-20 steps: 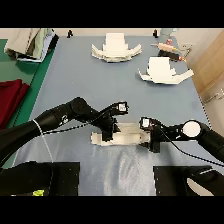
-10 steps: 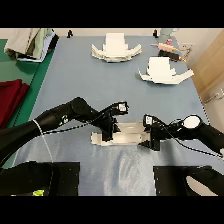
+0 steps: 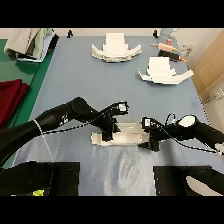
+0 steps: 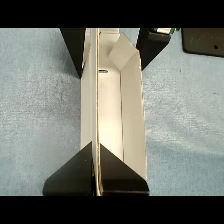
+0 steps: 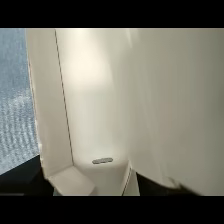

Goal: Fold the box.

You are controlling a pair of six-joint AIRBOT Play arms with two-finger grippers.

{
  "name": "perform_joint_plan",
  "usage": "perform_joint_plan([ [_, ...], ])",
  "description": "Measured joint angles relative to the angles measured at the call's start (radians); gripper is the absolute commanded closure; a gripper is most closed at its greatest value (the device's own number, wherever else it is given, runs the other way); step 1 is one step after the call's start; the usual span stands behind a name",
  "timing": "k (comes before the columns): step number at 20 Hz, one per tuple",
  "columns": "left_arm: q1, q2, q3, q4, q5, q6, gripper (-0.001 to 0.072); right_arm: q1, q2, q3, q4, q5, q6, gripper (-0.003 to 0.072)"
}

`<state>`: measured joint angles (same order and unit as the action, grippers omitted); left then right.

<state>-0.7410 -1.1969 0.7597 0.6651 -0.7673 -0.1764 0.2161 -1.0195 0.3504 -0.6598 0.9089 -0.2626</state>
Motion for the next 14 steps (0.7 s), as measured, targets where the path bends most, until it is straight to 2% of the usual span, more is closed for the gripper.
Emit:
perform_joint_plan([
  [1, 0.0, 0.0, 0.0, 0.0, 0.0, 0.0, 0.0695, 0.0, -0.003, 0.0, 0.001, 0.0, -0.005, 0.0055],
  [3, 0.0, 0.0, 0.0, 0.0, 0.0, 0.0, 0.0695, -0.001, -0.006, 0.0, 0.001, -0.001, -0.011, 0.0062],
  [5, 0.0, 0.0, 0.0, 0.0, 0.0, 0.0, 0.0695, -0.001, -0.008, 0.0, 0.001, -0.008, -0.016, 0.0153],
  [14, 0.0, 0.0, 0.0, 0.0, 0.0, 0.0, 0.0694, -0.001, -0.008, 0.0, -0.013, -0.005, 0.025, 0.0151],
])
